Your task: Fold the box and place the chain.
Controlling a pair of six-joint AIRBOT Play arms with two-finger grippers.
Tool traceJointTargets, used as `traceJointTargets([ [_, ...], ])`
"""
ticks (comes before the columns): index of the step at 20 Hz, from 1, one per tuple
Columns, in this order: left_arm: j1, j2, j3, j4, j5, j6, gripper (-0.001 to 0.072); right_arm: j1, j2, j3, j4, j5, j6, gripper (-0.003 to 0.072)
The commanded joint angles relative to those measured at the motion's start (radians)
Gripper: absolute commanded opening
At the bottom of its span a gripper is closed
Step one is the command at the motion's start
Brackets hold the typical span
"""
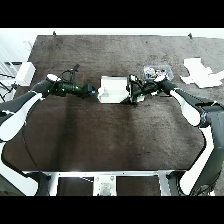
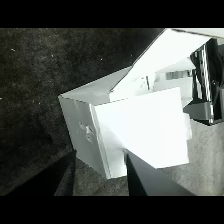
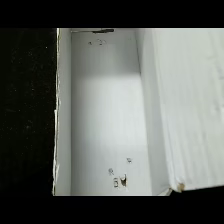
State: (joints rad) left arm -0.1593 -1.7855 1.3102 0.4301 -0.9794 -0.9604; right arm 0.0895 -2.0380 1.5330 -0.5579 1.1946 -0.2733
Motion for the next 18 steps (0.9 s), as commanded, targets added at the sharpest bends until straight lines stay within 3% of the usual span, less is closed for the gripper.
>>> traceJointTargets([
  [1, -0.003, 0.001, 0.001, -0.020, -0.003, 0.001, 0.0367, 0.001, 0.000, 0.000, 0.000, 0.000, 0.000, 0.0502],
  [14, -0.064, 0.002, 0.051, 0.047, 0.045, -0.122, 0.0365, 0.001, 0.000, 0.000, 0.000, 0.000, 0.001, 0.0501],
  [18, -0.094, 0.002, 0.095, 0.177, 0.055, -0.243, 0.0365, 0.001, 0.000, 0.000, 0.000, 0.000, 0.000, 0.0501],
])
